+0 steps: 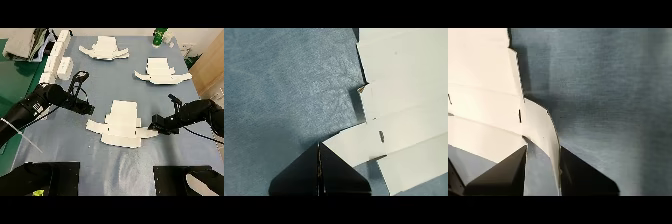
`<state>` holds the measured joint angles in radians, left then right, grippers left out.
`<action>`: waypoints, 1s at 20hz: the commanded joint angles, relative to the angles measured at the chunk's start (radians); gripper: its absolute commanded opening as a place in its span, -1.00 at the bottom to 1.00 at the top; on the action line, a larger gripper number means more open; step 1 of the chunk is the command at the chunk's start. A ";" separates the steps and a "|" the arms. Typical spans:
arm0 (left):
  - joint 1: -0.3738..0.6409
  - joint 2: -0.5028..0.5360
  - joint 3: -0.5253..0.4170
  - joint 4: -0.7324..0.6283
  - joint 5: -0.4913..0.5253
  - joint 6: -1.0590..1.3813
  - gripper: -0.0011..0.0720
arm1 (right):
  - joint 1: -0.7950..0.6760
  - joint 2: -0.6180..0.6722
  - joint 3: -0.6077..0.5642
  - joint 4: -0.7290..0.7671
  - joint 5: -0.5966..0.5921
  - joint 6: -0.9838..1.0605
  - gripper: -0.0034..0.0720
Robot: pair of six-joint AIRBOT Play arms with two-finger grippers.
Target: Fold the box.
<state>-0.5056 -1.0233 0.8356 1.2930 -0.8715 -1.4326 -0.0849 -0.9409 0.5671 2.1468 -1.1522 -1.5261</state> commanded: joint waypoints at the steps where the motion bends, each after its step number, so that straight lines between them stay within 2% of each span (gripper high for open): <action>1: 0.000 0.001 0.000 0.000 0.000 0.000 -0.93 | 0.000 0.001 -0.024 0.019 -0.010 0.005 -0.16; 3: 0.000 0.001 0.000 0.000 0.000 0.000 -0.94 | 0.008 0.001 -0.043 0.035 0.010 0.000 -0.17; 4: 0.000 0.001 0.000 0.000 0.000 0.000 -0.93 | 0.024 0.001 -0.049 0.035 0.027 -0.020 -0.47; 5: 0.000 0.001 0.000 0.000 0.000 0.000 -0.93 | 0.045 0.001 -0.050 0.039 0.043 -0.045 -0.59; 8: 0.000 0.001 0.000 0.000 0.039 0.000 -0.93 | 0.123 0.001 -0.050 0.057 0.117 -0.090 -0.63; 9: 0.000 0.001 0.000 -0.002 0.057 0.000 -0.93 | 0.149 0.001 -0.050 0.056 0.137 -0.099 -0.89; 14: 0.000 0.001 0.000 -0.082 0.072 0.000 -0.93 | 0.259 0.031 -0.076 0.036 0.153 -0.189 -0.90; 20: 0.000 0.001 0.000 -0.123 0.127 -0.010 -0.93 | 0.305 0.268 -0.237 -0.019 0.315 -0.188 -0.90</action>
<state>-0.5056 -1.0233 0.8356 1.1915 -0.7788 -1.4330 0.2005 -0.7673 0.3916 2.1502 -0.9188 -1.7039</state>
